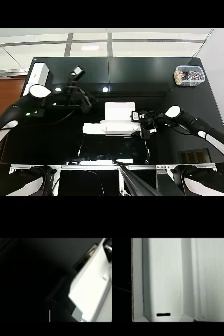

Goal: Fold the box and place the chain.

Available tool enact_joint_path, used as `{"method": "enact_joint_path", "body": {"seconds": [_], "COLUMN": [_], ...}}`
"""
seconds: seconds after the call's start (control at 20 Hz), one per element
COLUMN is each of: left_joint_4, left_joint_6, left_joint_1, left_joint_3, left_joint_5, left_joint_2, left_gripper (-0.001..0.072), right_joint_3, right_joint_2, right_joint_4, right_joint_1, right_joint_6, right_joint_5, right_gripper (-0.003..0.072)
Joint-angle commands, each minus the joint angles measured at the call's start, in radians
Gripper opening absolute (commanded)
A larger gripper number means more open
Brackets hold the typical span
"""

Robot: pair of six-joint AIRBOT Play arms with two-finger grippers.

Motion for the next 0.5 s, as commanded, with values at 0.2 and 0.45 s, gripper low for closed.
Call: {"method": "enact_joint_path", "body": {"seconds": [0.2, 0.45], "left_joint_4": [0.208, 0.252], "left_joint_6": [0.381, 0.433], "left_joint_1": [-0.056, -0.188], "left_joint_3": [-0.218, -0.218], "left_joint_5": [-0.01, 0.121], "left_joint_2": [0.062, -0.016], "left_gripper": [0.0711, 0.071], "right_joint_3": [0.0, 0.0], "right_joint_2": [0.0, -0.001], "right_joint_4": [0.0, 0.0], "right_joint_1": [0.001, 0.001], "right_joint_6": [0.0, 0.0], "right_joint_5": [0.0, 0.0], "right_gripper": [0.0415, 0.0415]}}
